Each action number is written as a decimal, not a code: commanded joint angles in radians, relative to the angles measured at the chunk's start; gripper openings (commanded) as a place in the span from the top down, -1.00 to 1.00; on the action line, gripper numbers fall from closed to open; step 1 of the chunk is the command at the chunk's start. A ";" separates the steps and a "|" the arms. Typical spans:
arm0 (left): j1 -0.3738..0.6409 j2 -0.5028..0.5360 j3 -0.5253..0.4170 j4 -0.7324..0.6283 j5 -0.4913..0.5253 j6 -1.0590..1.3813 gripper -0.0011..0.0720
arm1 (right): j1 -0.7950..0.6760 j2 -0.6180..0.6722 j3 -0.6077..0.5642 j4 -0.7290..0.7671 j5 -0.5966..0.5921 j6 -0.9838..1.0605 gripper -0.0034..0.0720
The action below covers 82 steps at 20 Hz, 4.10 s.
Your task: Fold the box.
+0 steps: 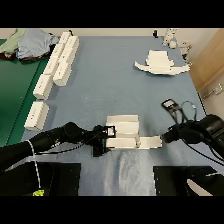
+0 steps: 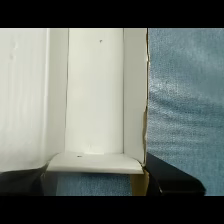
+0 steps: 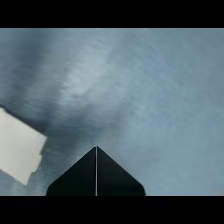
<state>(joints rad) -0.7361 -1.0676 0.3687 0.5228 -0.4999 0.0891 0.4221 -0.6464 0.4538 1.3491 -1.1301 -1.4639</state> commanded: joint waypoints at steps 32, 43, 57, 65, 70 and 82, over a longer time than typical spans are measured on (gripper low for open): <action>0.000 0.000 0.001 0.000 0.000 0.000 -0.47 | -0.532 -0.225 -0.155 1.092 -0.071 -0.468 0.91; 0.000 0.000 0.001 0.000 0.000 0.000 -0.47 | -0.430 -0.225 -0.122 1.188 -0.150 -0.512 -0.08; 0.000 0.000 0.001 0.000 0.000 0.000 -0.47 | 0.073 -0.246 0.095 0.601 0.131 0.167 -0.08; 0.000 0.000 0.001 0.000 0.000 0.000 -0.47 | 0.383 -0.451 0.314 0.279 -0.016 0.568 -0.08; 0.000 0.000 0.001 0.000 0.000 0.000 -0.47 | 0.448 -0.534 0.368 0.264 -0.039 0.677 -0.08; 0.000 0.000 0.001 0.000 0.000 0.000 -0.47 | 0.471 -0.595 0.372 0.255 -0.037 0.731 0.90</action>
<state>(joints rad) -0.7361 -1.0676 0.3687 0.5228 -0.5003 0.0895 0.8909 -1.2354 0.8246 1.5997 -1.1835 -0.7391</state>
